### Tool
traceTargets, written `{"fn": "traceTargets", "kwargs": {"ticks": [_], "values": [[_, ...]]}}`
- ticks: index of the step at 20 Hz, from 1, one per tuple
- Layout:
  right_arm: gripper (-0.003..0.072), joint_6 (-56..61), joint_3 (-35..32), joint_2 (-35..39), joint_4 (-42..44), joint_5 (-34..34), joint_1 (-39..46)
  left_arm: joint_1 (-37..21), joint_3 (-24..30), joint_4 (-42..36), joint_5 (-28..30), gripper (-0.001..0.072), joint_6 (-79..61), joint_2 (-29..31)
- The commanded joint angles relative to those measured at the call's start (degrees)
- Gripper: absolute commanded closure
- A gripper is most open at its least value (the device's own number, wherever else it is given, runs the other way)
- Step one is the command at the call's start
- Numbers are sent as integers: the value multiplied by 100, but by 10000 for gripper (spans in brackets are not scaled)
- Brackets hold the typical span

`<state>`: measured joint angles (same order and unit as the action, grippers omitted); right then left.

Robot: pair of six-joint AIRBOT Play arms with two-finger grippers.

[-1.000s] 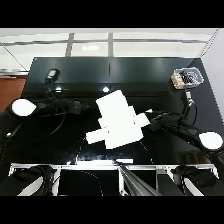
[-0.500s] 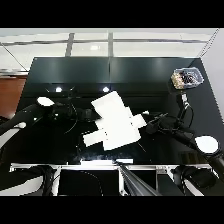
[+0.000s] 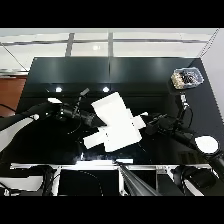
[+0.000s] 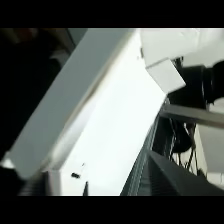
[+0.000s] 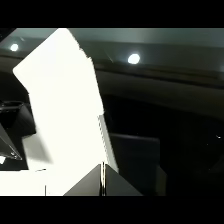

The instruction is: Fold the box and place the chain.

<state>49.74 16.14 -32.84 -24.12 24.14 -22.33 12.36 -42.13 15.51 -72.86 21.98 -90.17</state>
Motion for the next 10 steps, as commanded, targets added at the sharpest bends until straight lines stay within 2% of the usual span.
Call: {"fn": "traceTargets", "kwargs": {"ticks": [1,2,3,4,6,7,8,9,10], "values": [[675,68,-4,4,7,7,-7,-46,-280,446,-435,425,-382,-216],[675,85,-2,4,7,9,-7,-83,-297,455,-426,549,-424,-219],[675,85,-2,4,7,20,-7,-131,-319,466,-437,637,-498,-219],[675,87,-2,4,7,28,-7,-186,-321,474,-439,683,-538,-216],[672,87,-2,4,7,33,-7,-251,-321,487,-459,683,-658,-216],[531,92,-2,4,7,31,-4,-262,-321,487,-468,685,-772,-216],[177,151,-2,7,-13,46,39,-262,-321,485,-479,685,-855,-216],[42,164,20,7,-22,153,142,-262,-321,487,-527,686,-903,-214],[42,166,94,7,-229,398,315,-256,-323,518,-588,689,-1060,-184]]}}
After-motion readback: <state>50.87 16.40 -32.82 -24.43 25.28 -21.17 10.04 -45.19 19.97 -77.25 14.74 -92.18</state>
